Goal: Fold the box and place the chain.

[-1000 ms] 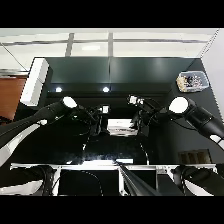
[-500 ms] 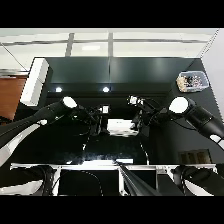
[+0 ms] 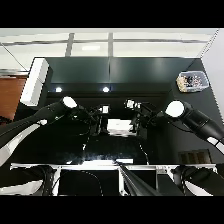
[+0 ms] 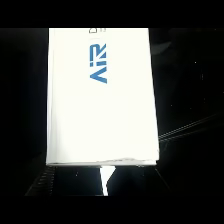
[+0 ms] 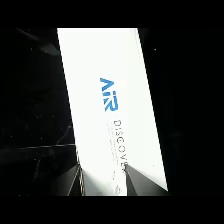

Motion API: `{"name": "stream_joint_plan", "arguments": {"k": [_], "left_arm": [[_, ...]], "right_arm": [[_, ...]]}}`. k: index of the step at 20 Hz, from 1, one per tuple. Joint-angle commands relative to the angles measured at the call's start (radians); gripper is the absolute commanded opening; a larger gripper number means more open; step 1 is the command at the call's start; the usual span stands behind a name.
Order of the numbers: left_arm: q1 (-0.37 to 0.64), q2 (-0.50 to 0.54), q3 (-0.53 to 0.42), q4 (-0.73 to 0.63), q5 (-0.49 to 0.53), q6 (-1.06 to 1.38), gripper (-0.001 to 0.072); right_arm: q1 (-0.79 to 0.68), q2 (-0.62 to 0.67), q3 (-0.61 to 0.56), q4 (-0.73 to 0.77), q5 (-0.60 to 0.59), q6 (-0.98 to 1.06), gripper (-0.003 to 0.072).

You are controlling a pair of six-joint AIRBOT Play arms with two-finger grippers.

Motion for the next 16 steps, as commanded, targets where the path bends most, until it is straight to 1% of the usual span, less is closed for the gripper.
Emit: {"name": "stream_joint_plan", "arguments": {"k": [1,3,5,6,7,8,9,10,12,13,14,16], "left_arm": [[-0.001,-0.001,0.001,-0.001,0.002,-0.002,0.0353],[-0.001,-0.001,0.001,-0.001,0.002,-0.001,0.0352],[-0.001,-0.001,0.001,-0.001,0.002,-0.001,0.0353],[-0.001,-0.001,0.001,-0.001,0.002,-0.001,0.0353],[-0.001,-0.001,0.001,-0.001,0.002,-0.002,0.0352],[-0.001,-0.001,0.001,-0.001,0.002,-0.001,0.0353],[-0.001,-0.001,0.001,-0.001,0.002,-0.001,0.0353],[-0.001,-0.001,0.001,-0.001,0.002,-0.002,0.0352],[-0.001,-0.001,0.001,-0.001,0.002,-0.001,0.0353],[-0.001,-0.001,0.001,-0.001,0.002,-0.001,0.0353],[-0.001,-0.001,0.001,-0.001,0.002,-0.002,0.0353],[-0.001,-0.001,0.001,0.000,0.002,-0.001,0.0353]], "right_arm": [[0.005,0.006,0.001,0.004,-0.008,0.004,0.0345],[0.002,0.033,0.019,0.000,0.004,0.052,0.0345],[-0.020,0.077,0.037,0.001,0.045,0.125,0.0344],[-0.040,0.099,0.041,0.003,0.060,0.213,0.0344],[-0.064,0.114,0.040,0.003,0.079,0.349,0.0343],[-0.084,0.115,0.037,0.005,0.102,0.496,0.0270],[-0.095,0.115,0.014,0.033,0.107,0.614,-0.0006],[-0.095,0.114,-0.024,0.116,0.094,0.644,0.0010],[-0.087,0.104,-0.096,0.307,0.042,0.599,0.0010],[-0.085,0.095,-0.117,0.367,0.007,0.581,0.0010],[-0.085,0.082,-0.127,0.395,-0.031,0.589,0.0010],[-0.085,0.039,-0.127,0.410,-0.067,0.639,0.0010]]}}
